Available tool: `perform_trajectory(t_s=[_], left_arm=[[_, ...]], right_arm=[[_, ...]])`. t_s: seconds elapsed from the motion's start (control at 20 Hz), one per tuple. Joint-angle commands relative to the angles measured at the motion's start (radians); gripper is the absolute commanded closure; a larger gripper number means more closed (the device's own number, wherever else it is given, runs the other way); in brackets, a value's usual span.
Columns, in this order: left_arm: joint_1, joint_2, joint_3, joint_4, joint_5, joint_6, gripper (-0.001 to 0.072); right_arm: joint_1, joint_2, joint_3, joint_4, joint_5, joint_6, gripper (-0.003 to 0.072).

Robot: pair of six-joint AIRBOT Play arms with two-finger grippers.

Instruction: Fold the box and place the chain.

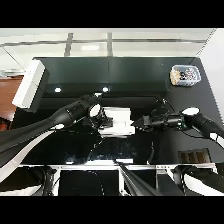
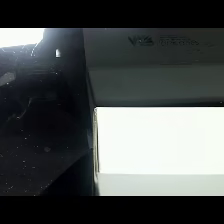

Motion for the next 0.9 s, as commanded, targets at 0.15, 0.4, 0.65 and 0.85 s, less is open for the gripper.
perform_trajectory(t_s=[0.15, 0.4, 0.65, 0.85], left_arm=[[0.000, 0.001, 0.001, 0.000, -0.002, 0.000, 0.0684], [0.000, 0.001, 0.001, 0.000, 0.000, 0.000, 0.0684], [0.000, 0.001, 0.001, 0.000, -0.001, 0.000, 0.0684], [0.000, 0.001, 0.001, 0.000, -0.001, 0.000, 0.0684]], right_arm=[[0.164, 0.000, 0.127, -0.148, -0.076, 0.224, 0.0128], [0.288, 0.000, 0.247, -0.449, -0.139, 0.549, 0.0128], [0.412, -0.002, 0.312, -0.780, -0.231, 0.887, 0.0137], [0.513, -0.037, 0.371, -0.932, -0.241, 1.077, 0.0249]])
